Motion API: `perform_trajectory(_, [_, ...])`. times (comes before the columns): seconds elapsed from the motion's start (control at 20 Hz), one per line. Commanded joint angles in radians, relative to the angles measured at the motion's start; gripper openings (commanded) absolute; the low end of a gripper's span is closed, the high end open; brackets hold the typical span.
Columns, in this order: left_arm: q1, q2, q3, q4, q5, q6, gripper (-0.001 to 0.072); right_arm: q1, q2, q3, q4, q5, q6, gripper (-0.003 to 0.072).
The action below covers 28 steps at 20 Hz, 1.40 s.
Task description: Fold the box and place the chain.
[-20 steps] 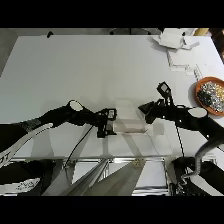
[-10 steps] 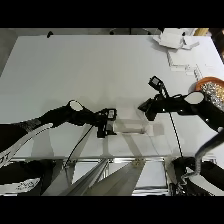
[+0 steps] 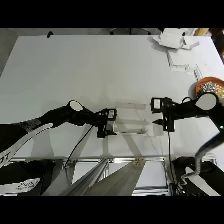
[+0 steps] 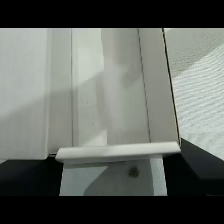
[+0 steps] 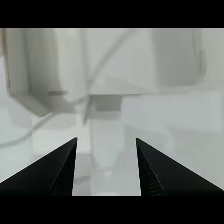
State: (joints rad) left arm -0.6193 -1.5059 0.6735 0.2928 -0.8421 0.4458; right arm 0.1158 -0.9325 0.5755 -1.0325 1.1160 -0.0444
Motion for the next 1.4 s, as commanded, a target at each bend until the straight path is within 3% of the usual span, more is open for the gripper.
perform_trajectory(0.0, [0.001, 0.0, 0.0, 0.0, 0.0, 0.0, 0.015, 0.0, 0.012, -0.109, 0.042, -0.016, -0.254, 0.041])
perform_trajectory(0.2, [0.001, 0.0, 0.0, 0.0, 0.0, 0.0, 0.015, 0.035, 0.011, -0.162, 0.048, -0.117, -0.271, 0.041])
perform_trajectory(0.85, [0.001, 0.0, 0.0, 0.0, 0.0, 0.0, 0.015, 0.044, 0.003, -0.223, 0.224, -0.153, -0.243, 0.0398])
perform_trajectory(0.95, [0.001, 0.0, 0.0, 0.0, 0.0, 0.0, 0.015, 0.044, 0.003, -0.223, 0.234, -0.15, -0.24, 0.0325])
perform_trajectory(1.35, [0.001, 0.0, 0.0, 0.0, 0.0, 0.0, 0.015, 0.068, -0.023, -0.223, 0.278, -0.196, -0.217, 0.0221])
